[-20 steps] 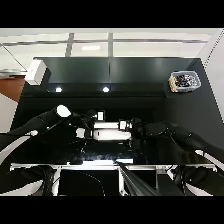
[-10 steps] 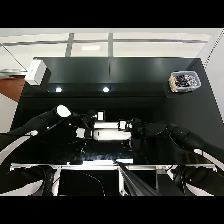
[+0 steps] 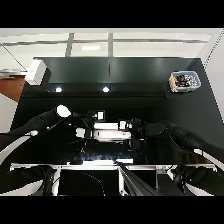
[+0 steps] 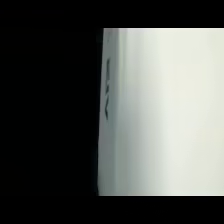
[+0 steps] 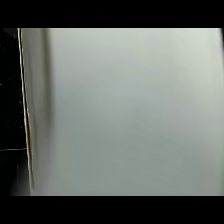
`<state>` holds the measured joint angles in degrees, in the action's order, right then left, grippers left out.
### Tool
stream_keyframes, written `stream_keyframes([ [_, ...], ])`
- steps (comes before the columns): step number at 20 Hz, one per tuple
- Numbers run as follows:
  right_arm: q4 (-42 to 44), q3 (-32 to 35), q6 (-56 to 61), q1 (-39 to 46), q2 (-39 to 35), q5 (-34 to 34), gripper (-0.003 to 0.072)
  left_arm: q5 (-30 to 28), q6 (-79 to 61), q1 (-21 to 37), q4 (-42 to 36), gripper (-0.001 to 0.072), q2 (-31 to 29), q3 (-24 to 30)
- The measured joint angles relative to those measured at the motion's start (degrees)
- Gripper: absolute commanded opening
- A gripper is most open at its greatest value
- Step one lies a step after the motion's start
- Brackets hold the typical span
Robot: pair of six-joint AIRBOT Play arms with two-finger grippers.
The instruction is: Fold the box and place the chain.
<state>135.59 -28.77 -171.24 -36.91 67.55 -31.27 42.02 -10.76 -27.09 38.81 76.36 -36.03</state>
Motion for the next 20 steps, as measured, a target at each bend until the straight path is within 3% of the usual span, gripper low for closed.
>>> stream_keyframes([
  [1,-0.07,0.0,-0.07,0.0,0.0,-0.15,0.0563,-0.28,0.66,0.0,0.22,0.0372,-0.33,0.04],
  [3,-0.09,0.0,-0.07,0.0,0.0,-0.26,0.0564,0.17,1.22,0.07,0.59,0.0534,-1.6,0.04],
  [5,-0.09,-0.02,-0.07,0.0,0.0,-0.46,0.0564,0.52,1.84,0.35,0.17,0.054,-3.37,0.0],
  [8,-0.11,-0.02,-0.04,0.0,0.0,-0.68,0.0564,0.55,4.0,1.46,0.02,0.0652,-6.95,0.0],
  [12,-0.13,-0.02,-0.04,0.0,0.0,-0.83,0.0564,1.7,10.75,4.22,1.55,0.0651,-13.79,0.02],
  [15,-0.15,-0.02,-0.02,0.0,0.0,-0.87,0.0564,7.32,18.64,6.91,5.81,0.0646,-19.32,0.02],
  [16,-0.15,-0.02,-0.02,0.0,0.0,-0.9,0.0564,10.1,21.9,7.72,7.45,0.0581,-20.72,0.02],
  [17,-0.15,-0.02,-0.02,0.0,0.0,-0.9,0.0564,13.18,25.9,8.52,9.42,0.0445,-21.92,0.02],
  [18,-0.15,-0.02,-0.02,0.0,0.0,-0.9,0.0564,16.26,29.9,9.14,11.13,0.0194,-22.73,0.02],
  [19,-0.17,-0.02,-0.02,0.0,0.0,-0.92,0.0564,19.67,34.45,9.64,12.85,0.0028,-23.39,0.04],
  [20,-0.17,-0.02,-0.02,0.0,0.0,-0.92,0.0564,22.34,37.92,9.97,13.94,0.0027,-23.78,0.13],
])
